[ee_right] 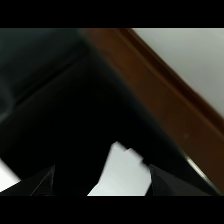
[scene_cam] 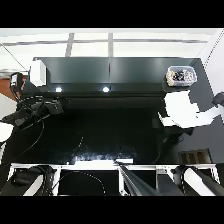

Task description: Fold the box and place the chain.

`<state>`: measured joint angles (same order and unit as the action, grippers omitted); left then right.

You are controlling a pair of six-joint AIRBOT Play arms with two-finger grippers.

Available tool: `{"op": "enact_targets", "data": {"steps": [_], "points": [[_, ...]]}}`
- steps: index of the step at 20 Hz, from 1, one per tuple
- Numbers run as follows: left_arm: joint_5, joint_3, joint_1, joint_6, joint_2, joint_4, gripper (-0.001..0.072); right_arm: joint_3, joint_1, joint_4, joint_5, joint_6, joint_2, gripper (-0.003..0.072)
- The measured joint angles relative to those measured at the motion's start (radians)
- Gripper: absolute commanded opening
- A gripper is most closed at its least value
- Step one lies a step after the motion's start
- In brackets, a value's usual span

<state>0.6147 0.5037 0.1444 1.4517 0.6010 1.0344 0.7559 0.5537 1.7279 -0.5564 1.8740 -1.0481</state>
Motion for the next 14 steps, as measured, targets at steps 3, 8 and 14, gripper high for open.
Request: {"op": "enact_targets", "data": {"steps": [3, 8, 14], "points": [[0.007, 0.000, 0.000, 0.000, 0.020, -0.017, 0.0712, 0.209, 0.132, -0.219, -0.147, -0.224, -0.222, 0.0717], [-0.018, 0.000, 0.000, -0.001, 0.040, -0.022, 0.0711, 0.548, 0.235, -0.425, -0.595, -0.552, -0.548, 0.0717], [-0.043, 0.000, 0.000, -0.003, 0.046, -0.023, 0.0710, 0.669, 0.259, -0.558, -0.843, -0.739, -0.691, 0.0536]]}}
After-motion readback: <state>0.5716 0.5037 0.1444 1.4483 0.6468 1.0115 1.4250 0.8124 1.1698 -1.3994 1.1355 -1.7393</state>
